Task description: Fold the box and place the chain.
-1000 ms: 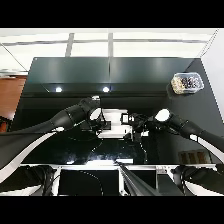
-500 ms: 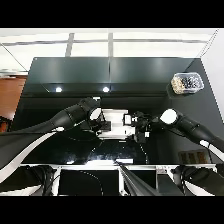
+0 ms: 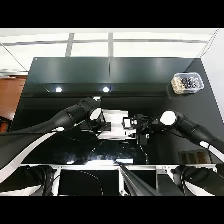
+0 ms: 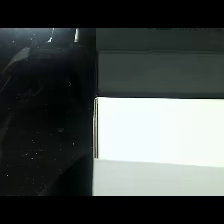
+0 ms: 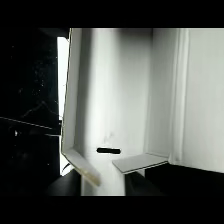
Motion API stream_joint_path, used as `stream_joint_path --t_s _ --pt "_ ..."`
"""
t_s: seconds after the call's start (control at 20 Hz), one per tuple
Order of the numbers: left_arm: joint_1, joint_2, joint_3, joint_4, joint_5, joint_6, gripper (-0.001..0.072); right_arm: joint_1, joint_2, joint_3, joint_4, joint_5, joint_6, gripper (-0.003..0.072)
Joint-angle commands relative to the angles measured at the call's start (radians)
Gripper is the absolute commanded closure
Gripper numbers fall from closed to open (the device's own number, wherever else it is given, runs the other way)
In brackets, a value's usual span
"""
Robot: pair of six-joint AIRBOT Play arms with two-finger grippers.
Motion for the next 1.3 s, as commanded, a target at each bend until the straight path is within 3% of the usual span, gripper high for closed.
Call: stream_joint_path --t_s 0.0,0.35,0.75,0.8,0.85,0.9,0.95,1.0,1.05,1.1,1.15,1.25 --pt "0.001 0.000 0.001 -0.003 0.000 0.000 0.0678 0.004 -0.009 0.000 0.024 -0.010 0.003 0.0448" --pt "0.001 0.000 0.001 -0.003 0.000 0.000 0.0678 0.010 -0.035 0.000 0.222 -0.034 0.028 0.0447" --pt "0.001 0.000 0.001 -0.003 0.000 0.000 0.0678 0.026 -0.056 -0.001 0.208 -0.046 0.028 0.0447" --pt "0.001 0.000 0.001 -0.003 0.000 0.000 0.0677 0.026 -0.056 -0.001 0.208 -0.046 0.028 0.0429" --pt "0.001 0.000 0.001 -0.003 0.000 0.000 0.0677 0.026 -0.056 -0.001 0.209 -0.047 0.028 0.0220" --pt "0.001 0.000 0.001 -0.003 0.000 0.000 0.0678 0.026 -0.056 -0.001 0.208 -0.047 0.028 0.0152" --pt "0.001 0.000 0.001 -0.003 0.000 0.000 0.0678 0.025 -0.056 -0.001 0.208 -0.046 0.029 0.0356" --pt "0.001 0.000 0.001 -0.003 0.000 0.000 0.0677 0.025 -0.056 -0.001 0.209 -0.048 0.039 0.0409" --pt "0.001 0.000 0.001 -0.003 0.000 0.000 0.0677 0.026 -0.056 -0.001 0.212 -0.053 0.045 0.0236" --pt "0.001 0.000 0.001 -0.003 0.000 0.000 0.0678 0.024 -0.056 -0.001 0.209 -0.053 0.046 0.0439" --pt "0.001 0.000 0.001 -0.003 0.000 0.000 0.0678 0.018 -0.054 -0.001 0.202 -0.052 0.056 0.0589" --pt "0.001 0.000 0.001 -0.003 0.000 0.000 0.0678 -0.016 -0.021 0.000 0.166 -0.049 0.196 0.0629"
